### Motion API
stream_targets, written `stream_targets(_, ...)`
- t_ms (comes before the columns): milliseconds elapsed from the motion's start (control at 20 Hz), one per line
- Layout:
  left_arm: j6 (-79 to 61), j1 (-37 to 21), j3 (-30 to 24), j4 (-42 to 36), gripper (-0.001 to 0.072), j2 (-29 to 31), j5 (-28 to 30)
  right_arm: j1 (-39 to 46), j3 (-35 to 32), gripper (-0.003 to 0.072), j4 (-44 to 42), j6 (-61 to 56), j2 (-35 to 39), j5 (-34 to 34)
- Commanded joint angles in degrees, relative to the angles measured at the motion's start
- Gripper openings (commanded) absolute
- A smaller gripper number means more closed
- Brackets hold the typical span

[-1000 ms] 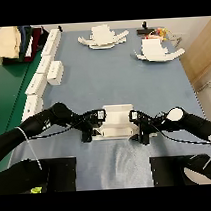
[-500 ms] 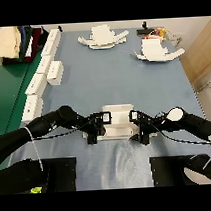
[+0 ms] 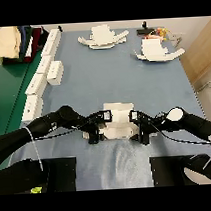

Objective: Fold the box.

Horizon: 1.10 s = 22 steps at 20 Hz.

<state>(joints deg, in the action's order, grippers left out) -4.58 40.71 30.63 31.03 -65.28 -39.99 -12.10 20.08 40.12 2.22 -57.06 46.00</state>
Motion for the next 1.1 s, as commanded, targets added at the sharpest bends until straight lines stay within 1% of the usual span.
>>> stream_targets(0,5.8,-0.1,0.1,5.0,0.0019,0.9,-0.9,0.0,0.0,0.0505,0.0,0.0,0.0,0.0)
stream_targets(50,12.6,-0.1,0.4,9.5,0.0013,2.0,-1.1,0.0,0.0,0.0505,0.0,0.0,0.0,0.0)
stream_targets(150,30.6,-0.1,0.7,20.0,0.0013,5.5,-1.6,0.0,0.0,0.0505,0.0,0.0,0.0,0.0)
stream_targets(250,44.1,-0.1,0.7,28.2,0.0013,10.7,-4.7,0.0,0.0,0.0505,0.0,0.0,0.0,0.0)
stream_targets(400,62.2,-1.0,0.7,34.8,0.0012,20.0,-9.2,0.0,0.0,0.0505,0.0,0.0,0.0,0.0)
stream_targets(500,75.4,-4.6,0.7,38.5,0.0013,25.2,-12.4,0.0,0.0,0.0505,0.0,0.0,0.0,0.0)
stream_targets(550,81.9,-7.6,0.7,40.3,0.0013,27.0,-14.8,0.0,0.0,0.0505,0.0,0.0,0.0,0.0)
stream_targets(650,86.5,-14.0,0.7,39.6,0.0013,27.9,-20.4,0.0,0.0,0.0505,0.0,0.0,0.0,0.0)
stream_targets(700,86.5,-16.9,0.3,38.1,0.0013,27.5,-22.4,0.0,0.0,0.0505,0.0,0.0,0.0,0.0)
stream_targets(750,86.5,-19.0,-0.4,36.1,0.0013,27.0,-22.5,0.0,0.0,0.0505,0.0,0.0,0.0,0.0)
stream_targets(850,86.4,-21.3,-2.7,30.9,0.0013,24.9,-20.9,0.0,0.0,0.0505,0.0,0.0,0.0,0.0)
stream_targets(950,85.9,-20.5,-5.9,26.9,0.0013,21.7,-18.3,0.0,0.0,0.0505,0.0,0.0,0.0,0.0)
stream_targets(1050,83.3,-18.2,-8.9,21.1,0.0013,18.4,-13.9,0.0,0.0,0.0505,0.0,0.0,0.0,0.0)
